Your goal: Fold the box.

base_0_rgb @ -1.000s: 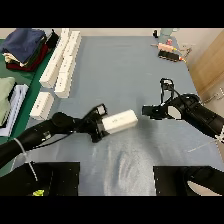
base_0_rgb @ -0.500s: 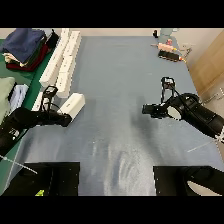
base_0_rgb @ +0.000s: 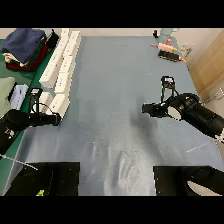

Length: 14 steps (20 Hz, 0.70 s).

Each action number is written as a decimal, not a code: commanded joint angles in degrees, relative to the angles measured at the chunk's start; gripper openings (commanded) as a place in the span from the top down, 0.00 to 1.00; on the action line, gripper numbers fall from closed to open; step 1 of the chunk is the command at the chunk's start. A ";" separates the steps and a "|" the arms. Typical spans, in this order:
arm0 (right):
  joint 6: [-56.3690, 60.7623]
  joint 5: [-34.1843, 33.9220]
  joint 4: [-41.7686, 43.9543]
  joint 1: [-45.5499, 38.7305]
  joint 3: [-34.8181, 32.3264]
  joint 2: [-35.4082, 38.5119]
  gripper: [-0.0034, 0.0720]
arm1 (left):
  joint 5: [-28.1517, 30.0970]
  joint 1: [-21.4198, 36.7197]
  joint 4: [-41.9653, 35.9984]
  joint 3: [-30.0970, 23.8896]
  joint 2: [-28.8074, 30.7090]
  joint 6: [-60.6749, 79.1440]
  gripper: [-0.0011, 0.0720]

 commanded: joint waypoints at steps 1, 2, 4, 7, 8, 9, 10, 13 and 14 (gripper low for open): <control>-0.02 -0.07 0.07 0.00 0.02 -0.02 0.93 | 6.01 0.35 0.42 -0.22 -2.80 -0.44 0.27; -0.02 -0.07 0.09 0.00 0.02 -0.02 0.93 | 7.17 0.35 0.35 -0.22 -4.15 -0.44 0.27; -0.02 -0.07 0.07 0.00 0.02 -0.02 0.93 | 8.09 0.35 0.35 -0.22 -6.99 -0.28 0.27; -0.02 -0.09 0.11 0.00 0.02 -0.02 0.93 | 9.25 0.35 -1.40 -0.22 -10.69 -0.28 0.27; -0.02 -0.09 0.24 0.00 0.02 -0.02 0.93 | 9.60 0.37 -2.49 -0.22 -11.69 -0.33 0.27; -0.02 -0.07 0.28 0.00 0.02 -0.02 0.93 | 9.70 0.37 -3.23 -0.22 -12.26 -0.33 0.27; -0.02 -0.04 0.35 0.00 0.02 -0.02 0.93 | 9.70 0.37 -3.50 -0.22 -12.50 -0.31 0.27; -0.02 -0.04 0.72 0.00 0.02 -0.02 0.93 | 9.66 0.37 -3.50 -0.22 -12.50 -0.33 0.27; -0.02 -0.02 0.72 0.00 0.02 -0.02 0.93 | 9.68 0.37 -3.50 -0.22 -12.50 -0.31 0.27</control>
